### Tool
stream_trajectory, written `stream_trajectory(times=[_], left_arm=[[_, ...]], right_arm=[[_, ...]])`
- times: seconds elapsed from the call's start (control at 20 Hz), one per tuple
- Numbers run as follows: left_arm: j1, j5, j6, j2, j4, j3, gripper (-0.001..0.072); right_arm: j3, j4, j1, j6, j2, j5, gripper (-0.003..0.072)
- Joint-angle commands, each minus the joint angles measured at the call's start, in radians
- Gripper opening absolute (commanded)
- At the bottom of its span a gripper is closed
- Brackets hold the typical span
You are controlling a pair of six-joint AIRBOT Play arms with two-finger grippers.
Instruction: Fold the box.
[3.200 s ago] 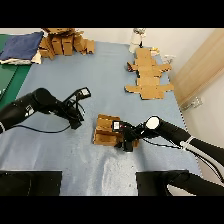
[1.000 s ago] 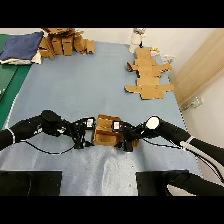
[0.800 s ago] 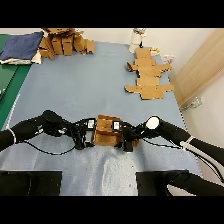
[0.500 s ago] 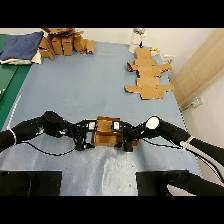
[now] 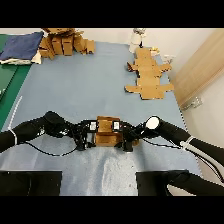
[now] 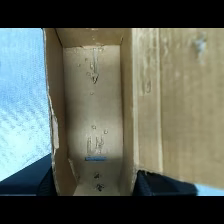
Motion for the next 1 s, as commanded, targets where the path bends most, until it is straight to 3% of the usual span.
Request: stream_trajectory(times=[0.0,0.2,0.4,0.95], left_arm=[[-0.006,0.019,-0.008,-0.001,0.001,0.000,0.0597],[-0.006,0.016,-0.008,-0.001,0.009,0.000,0.0598],[-0.037,0.023,-0.032,-0.002,0.101,0.000,0.0597],[-0.037,0.053,-0.054,-0.002,0.079,0.001,0.0596]], right_arm=[[0.000,0.000,-0.001,-0.001,0.000,0.000,0.0489],[0.000,0.000,-0.001,-0.001,0.000,0.000,0.0489],[0.000,0.000,-0.001,-0.001,0.000,0.000,0.0489],[0.000,0.001,-0.001,-0.001,0.000,0.000,0.0489]])
